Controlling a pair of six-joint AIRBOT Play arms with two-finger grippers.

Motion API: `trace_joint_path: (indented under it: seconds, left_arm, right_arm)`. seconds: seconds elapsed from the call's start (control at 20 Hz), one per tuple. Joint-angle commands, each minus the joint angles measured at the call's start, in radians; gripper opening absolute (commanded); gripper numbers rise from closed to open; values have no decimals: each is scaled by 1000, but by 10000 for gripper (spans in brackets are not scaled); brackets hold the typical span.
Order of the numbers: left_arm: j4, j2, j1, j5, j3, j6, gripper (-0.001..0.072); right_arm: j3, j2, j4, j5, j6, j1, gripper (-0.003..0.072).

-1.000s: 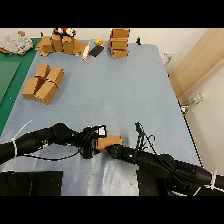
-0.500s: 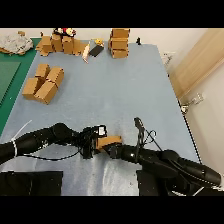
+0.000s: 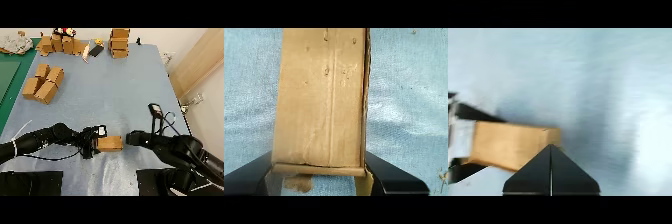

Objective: Fold the box.

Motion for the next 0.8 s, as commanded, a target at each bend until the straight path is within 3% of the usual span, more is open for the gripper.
trace_joint_path:
  seconds: [0.0,0.4,0.6,0.75]
  left_arm:
    - [1,0,0,0,0,0,518]
    - [2,6,2,0,0,-14,518]
    - [9,100,11,45,1,-147,517]
    - [62,173,85,87,1,-304,518]
  right_arm:
    - [41,3,-130,-175,80,-41,5]
    - [41,2,-83,-188,134,-41,5]
    - [41,2,-92,-188,134,-41,5]
    - [41,2,-111,-188,134,-41,5]
